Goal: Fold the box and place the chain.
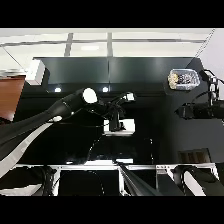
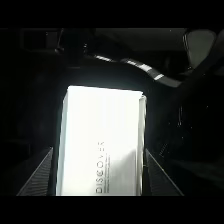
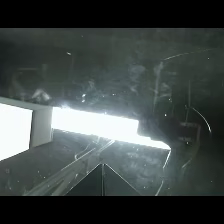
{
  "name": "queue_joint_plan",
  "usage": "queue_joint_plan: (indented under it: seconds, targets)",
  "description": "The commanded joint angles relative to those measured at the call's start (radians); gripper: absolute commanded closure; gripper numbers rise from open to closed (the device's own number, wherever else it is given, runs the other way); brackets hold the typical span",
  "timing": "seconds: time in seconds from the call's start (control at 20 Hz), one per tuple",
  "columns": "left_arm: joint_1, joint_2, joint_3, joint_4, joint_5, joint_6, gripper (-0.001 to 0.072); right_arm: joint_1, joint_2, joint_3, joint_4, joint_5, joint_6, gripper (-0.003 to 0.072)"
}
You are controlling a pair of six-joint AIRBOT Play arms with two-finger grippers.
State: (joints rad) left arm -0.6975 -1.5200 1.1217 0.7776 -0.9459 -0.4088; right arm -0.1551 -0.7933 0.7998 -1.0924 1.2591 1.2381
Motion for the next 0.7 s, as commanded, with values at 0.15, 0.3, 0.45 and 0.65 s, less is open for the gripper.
queue_joint_plan:
  seconds: [0.15,0.3,0.45,0.65]
  targets:
    - [-0.01,-0.018,0.011,0.006,-0.008,-0.015,0.0002,-0.001,0.001,-0.007,-0.001,-0.031,0.0,0.0676]
    - [-0.011,-0.018,0.011,0.017,-0.028,-0.014,0.0003,-0.001,0.001,-0.007,-0.002,-0.032,0.0,0.0676]
    - [-0.032,-0.018,0.011,0.084,-0.031,-0.014,0.0002,-0.001,0.001,-0.007,-0.002,-0.032,0.0,0.0676]
    - [-0.077,-0.023,0.011,0.163,-0.022,-0.015,0.0002,-0.001,0.001,-0.008,-0.005,-0.035,0.0,0.0676]
